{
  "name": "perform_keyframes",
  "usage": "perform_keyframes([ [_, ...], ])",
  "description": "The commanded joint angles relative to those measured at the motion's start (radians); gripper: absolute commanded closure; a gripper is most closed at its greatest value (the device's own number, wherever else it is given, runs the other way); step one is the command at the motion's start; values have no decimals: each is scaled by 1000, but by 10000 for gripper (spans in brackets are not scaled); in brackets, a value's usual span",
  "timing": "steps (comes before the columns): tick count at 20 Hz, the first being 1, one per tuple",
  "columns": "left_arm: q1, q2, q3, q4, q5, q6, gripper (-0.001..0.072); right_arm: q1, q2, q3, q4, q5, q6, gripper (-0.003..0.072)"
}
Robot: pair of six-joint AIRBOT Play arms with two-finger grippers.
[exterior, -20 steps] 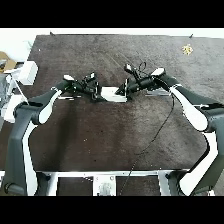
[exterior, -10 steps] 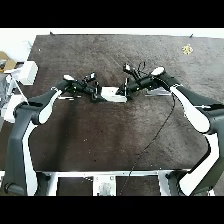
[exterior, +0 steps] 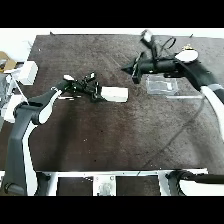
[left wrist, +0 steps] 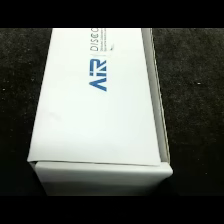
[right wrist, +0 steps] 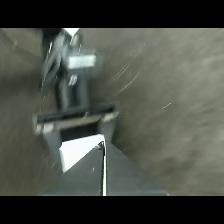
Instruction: Fold the box and place the chain.
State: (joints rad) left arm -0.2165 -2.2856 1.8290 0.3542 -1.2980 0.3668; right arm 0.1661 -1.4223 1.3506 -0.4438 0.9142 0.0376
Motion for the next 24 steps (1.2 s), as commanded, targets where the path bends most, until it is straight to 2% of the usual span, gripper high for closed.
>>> perform_keyframes([
  [1,0,0,0,0,0,0,357,-1,294,-275,3,-410,78,685],
  [4,0,0,0,0,0,0,357,-1,575,-588,3,-768,178,684],
  [6,0,0,0,0,0,0,358,-1,758,-786,3,-914,200,683],
  [9,0,0,0,0,0,0,357,-1,1004,-1044,3,-1017,200,683],
  [12,0,0,0,0,0,0,358,-1,1180,-1233,4,-1076,202,683],
  [16,0,0,0,-3,0,0,358,-1,1282,-1364,3,-1088,203,682],
  [22,0,0,1,-40,4,-1,361,-1,1281,-1370,3,-1088,203,682],
  [23,3,3,1,-66,3,-19,548,-1,1281,-1370,3,-1088,203,682],
  [24,8,14,2,-88,1,-42,702,-1,1281,-1370,3,-1088,203,682],
])
